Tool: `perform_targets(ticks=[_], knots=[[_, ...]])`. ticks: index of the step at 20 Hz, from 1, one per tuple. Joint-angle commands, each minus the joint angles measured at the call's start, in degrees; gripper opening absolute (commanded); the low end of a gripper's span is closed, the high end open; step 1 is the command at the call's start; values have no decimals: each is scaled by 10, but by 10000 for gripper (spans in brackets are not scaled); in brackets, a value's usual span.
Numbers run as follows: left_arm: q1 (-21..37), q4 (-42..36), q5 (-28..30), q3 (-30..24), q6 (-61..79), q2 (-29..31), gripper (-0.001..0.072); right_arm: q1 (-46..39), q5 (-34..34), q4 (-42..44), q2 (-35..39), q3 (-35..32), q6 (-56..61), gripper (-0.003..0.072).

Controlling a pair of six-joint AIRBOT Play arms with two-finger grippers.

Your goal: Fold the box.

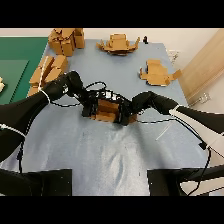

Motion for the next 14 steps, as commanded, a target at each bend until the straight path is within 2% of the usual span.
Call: perform_targets(ticks=[1, 14], knots=[[-6, -15, 2, 0, -2, -7, 280, 0, 2, 2, 0, 0, 1, 337], [-10, 7, -3, 0, -2, -13, 290, 0, 1, 2, 0, 0, 3, 338]])
